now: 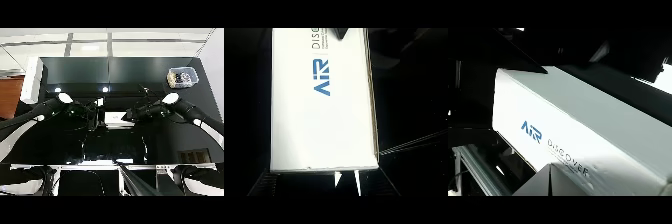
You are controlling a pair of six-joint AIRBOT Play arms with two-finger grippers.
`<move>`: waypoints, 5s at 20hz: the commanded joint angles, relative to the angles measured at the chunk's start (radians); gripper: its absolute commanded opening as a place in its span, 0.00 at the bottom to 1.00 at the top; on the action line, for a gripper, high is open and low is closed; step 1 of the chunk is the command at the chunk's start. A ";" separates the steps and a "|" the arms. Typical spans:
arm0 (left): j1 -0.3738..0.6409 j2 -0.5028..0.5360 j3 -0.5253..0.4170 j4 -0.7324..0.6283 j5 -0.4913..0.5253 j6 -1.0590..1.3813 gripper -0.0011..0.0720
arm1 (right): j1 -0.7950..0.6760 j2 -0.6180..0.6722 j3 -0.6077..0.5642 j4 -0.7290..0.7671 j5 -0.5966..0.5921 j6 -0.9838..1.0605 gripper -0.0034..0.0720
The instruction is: Fold the box and place the chain.
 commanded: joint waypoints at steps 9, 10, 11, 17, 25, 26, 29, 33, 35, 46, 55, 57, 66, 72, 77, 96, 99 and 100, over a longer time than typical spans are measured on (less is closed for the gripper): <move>0.002 0.008 0.000 0.004 -0.029 -0.004 0.95 | -0.272 0.356 0.151 -0.319 0.457 0.111 0.06; 0.002 0.015 0.002 0.008 -0.031 -0.021 1.00 | -0.311 0.411 0.151 -0.410 0.486 0.137 0.06; 0.003 0.027 0.009 0.018 -0.041 -0.044 1.00 | -0.349 0.465 0.150 -0.501 0.507 0.171 0.06; 0.001 0.167 0.060 0.112 -0.162 -0.244 1.00 | -0.466 0.581 0.147 -0.574 0.484 0.261 0.06; -0.221 0.082 0.174 -0.048 0.210 -0.264 0.99 | -0.466 0.581 0.089 -0.570 0.349 0.260 0.06; -0.249 0.058 0.188 -0.049 0.248 -0.292 0.99 | -0.466 0.581 0.084 -0.572 0.343 0.260 0.06; -0.273 0.000 0.230 -0.020 0.183 -0.470 0.99 | -0.466 0.581 0.079 -0.574 0.323 0.251 0.06; -0.272 -0.006 0.229 0.076 0.154 -0.557 0.99 | -0.466 0.581 0.077 -0.574 0.287 0.198 0.06; -0.272 -0.006 0.229 0.140 0.153 -0.632 0.99 | -0.466 0.581 0.075 -0.574 0.265 0.184 0.06; -0.293 -0.006 0.230 0.237 0.082 -0.650 0.99 | -0.466 0.581 0.041 -0.573 0.218 0.166 0.06; -0.347 -0.043 0.230 0.336 0.157 -0.647 0.99 | -0.466 0.581 0.036 -0.563 0.210 0.167 0.06; -0.376 -0.062 0.230 0.375 0.195 -0.651 0.99 | -0.466 0.581 0.036 -0.547 0.205 0.167 0.06; -0.190 0.156 0.231 0.718 -0.137 -1.093 0.52 | -0.466 0.581 0.036 -0.547 0.241 0.170 0.06; 0.388 0.292 0.145 0.998 -0.361 -1.566 0.52 | -0.466 0.581 0.019 -0.547 0.237 0.170 0.06; 0.773 0.294 0.145 1.033 -0.451 -1.593 0.52 | -0.466 0.581 -0.016 -0.547 0.228 0.170 0.06; 0.918 0.231 0.027 0.784 0.169 -1.268 0.51 | -0.465 0.581 -0.034 -0.483 0.184 0.224 0.06; 0.917 0.232 0.045 0.764 0.190 -1.276 0.99 | -0.465 0.581 -0.034 -0.483 0.183 0.224 0.06; 0.915 0.235 0.071 0.761 0.179 -1.279 0.99 | -0.465 0.581 -0.034 -0.483 0.181 0.224 0.06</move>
